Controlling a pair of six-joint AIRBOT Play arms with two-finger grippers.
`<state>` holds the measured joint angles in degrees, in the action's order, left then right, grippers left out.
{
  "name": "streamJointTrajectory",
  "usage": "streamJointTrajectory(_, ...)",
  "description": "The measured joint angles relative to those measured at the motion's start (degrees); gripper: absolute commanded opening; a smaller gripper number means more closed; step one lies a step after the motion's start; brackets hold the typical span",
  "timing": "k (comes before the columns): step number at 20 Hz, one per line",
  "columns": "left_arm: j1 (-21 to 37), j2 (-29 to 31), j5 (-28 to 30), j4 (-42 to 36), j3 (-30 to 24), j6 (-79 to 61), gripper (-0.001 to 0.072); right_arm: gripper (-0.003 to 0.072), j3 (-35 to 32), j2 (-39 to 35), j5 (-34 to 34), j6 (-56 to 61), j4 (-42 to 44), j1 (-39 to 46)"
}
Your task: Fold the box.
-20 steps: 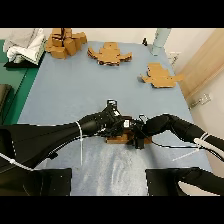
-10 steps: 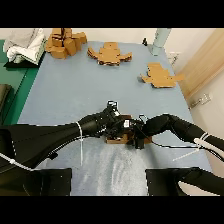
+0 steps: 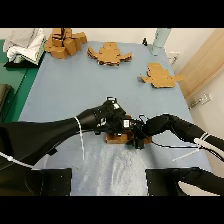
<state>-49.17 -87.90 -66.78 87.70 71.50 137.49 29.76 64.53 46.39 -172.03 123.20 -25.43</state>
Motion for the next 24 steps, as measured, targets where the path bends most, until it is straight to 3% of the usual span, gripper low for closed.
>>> streamJointTrajectory(13, 17.62, 0.00, -9.77, -19.67, 6.36, -17.97, 0.0646, 0.0462, 0.00, 0.00, 0.00, 0.00, 0.00, 0.00)
streamJointTrajectory(14, 19.26, 0.00, -10.05, -21.84, 6.43, -20.09, 0.0465, 0.0463, 0.00, 0.00, 0.00, 0.00, 0.00, 0.00)
streamJointTrajectory(15, 21.03, 0.00, -10.25, -23.96, 6.47, -22.73, 0.0205, 0.0463, 0.00, -0.02, -0.02, 0.02, 0.02, 0.00)
streamJointTrajectory(16, 22.62, 0.00, -10.27, -25.75, 6.54, -25.33, 0.0005, 0.0462, 0.00, 0.00, 0.00, 0.02, 0.00, 0.00)
streamJointTrajectory(24, 29.90, 0.09, -6.12, -29.31, 6.14, -49.16, 0.0010, 0.0462, 0.00, 0.00, 0.00, 0.00, 0.00, 0.00)
